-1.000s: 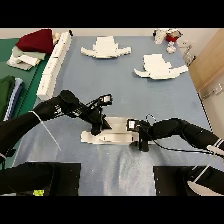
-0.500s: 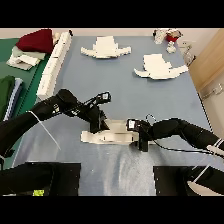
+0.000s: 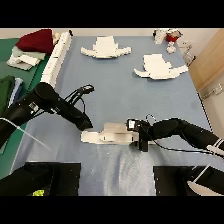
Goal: Fold the box.
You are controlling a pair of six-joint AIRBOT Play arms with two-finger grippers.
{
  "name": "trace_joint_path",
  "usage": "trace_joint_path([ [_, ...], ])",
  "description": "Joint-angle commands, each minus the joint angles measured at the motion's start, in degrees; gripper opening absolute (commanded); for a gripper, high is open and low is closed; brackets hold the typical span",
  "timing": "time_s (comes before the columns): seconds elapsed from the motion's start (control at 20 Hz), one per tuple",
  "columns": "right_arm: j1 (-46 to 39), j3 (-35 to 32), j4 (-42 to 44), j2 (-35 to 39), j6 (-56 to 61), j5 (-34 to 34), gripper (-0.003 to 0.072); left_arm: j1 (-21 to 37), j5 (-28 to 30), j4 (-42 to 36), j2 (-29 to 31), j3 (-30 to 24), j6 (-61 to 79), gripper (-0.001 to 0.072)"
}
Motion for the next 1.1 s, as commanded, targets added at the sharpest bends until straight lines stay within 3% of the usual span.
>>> trace_joint_path([
  [0.0,0.1,0.0,0.0,0.0,0.0,0.0,0.053,-3.6,-5.0,-9.4,1.1,-3.6,-10.7,0.0013],
  [0.1,0.1,0.0,0.0,0.0,0.0,0.0,0.053,-9.7,1.6,-14.6,0.8,-6.7,-11.1,0.0013],
  [0.25,0.1,0.0,0.0,0.0,0.0,0.0,0.053,-16.0,13.1,-14.7,-0.8,-5.4,-13.5,0.0013],
  [0.5,0.1,0.0,0.0,0.0,0.0,0.0,0.053,-14.6,24.3,-14.1,-3.7,-1.2,-16.1,0.0013],
  [1.05,0.1,0.0,0.0,0.0,0.0,0.0,0.053,-13.2,30.0,-7.7,-14.4,-1.2,-23.5,0.0013],
])
